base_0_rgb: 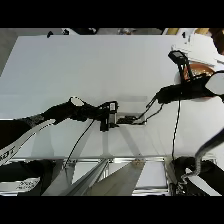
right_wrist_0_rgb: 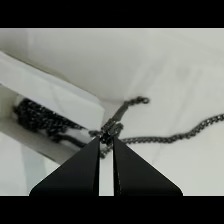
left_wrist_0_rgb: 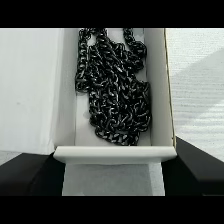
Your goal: Fold the box and place the chain.
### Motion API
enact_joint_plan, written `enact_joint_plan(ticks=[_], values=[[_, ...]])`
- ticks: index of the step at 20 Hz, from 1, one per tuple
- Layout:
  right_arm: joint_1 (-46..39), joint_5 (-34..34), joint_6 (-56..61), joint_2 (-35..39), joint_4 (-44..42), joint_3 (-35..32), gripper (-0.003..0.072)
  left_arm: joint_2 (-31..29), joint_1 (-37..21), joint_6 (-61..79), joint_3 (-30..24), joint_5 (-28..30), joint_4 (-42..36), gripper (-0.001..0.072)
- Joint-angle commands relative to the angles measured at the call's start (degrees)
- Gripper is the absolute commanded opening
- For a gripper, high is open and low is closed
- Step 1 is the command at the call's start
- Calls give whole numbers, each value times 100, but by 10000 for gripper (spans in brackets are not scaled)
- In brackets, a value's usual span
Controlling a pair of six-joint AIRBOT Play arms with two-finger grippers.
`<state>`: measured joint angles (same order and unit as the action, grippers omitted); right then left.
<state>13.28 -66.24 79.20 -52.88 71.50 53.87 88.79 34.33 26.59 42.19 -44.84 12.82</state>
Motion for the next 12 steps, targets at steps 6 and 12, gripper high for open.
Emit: enact_joint_plan(ticks=[6,12], values=[[732,-136,-476,428,-1596,4,18,0,0,0,2,2,2,83],[1176,295,-474,393,-1631,4,18,0,0,0,2,2,2,83]])
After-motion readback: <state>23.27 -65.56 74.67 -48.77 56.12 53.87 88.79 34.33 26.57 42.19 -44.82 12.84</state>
